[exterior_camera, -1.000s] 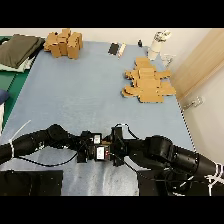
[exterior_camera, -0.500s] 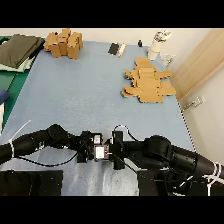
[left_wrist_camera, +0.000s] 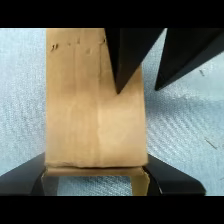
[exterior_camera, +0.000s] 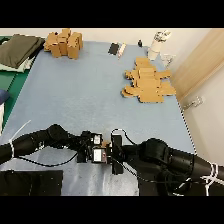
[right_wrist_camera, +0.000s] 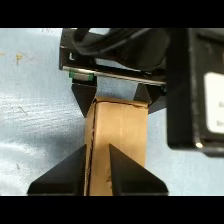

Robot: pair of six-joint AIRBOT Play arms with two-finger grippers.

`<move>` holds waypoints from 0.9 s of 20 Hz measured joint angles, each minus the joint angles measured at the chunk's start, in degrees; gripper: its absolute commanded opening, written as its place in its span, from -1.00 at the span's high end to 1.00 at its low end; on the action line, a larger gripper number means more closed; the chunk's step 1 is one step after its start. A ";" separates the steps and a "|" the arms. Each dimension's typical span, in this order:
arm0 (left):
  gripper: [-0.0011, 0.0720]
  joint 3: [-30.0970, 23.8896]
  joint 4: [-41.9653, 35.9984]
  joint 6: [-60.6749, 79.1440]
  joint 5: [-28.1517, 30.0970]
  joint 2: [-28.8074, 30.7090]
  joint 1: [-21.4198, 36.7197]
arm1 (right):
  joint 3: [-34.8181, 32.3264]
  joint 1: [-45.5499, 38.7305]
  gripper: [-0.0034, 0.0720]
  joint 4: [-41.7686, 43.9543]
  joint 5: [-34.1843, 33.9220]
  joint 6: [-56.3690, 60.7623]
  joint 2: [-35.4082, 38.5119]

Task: Fold the box.

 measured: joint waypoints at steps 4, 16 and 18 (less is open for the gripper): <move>-0.46 0.00 0.00 -0.02 0.00 0.00 0.00 | 0.00 1.70 -0.18 -4.37 0.76 4.74 1.03; -0.46 0.00 -0.02 -0.04 0.02 0.00 0.00 | -13.55 2.12 0.90 9.81 18.62 63.23 12.55; -0.46 0.00 0.00 -0.04 0.02 0.00 0.00 | -17.59 1.53 0.91 11.80 28.89 71.84 11.69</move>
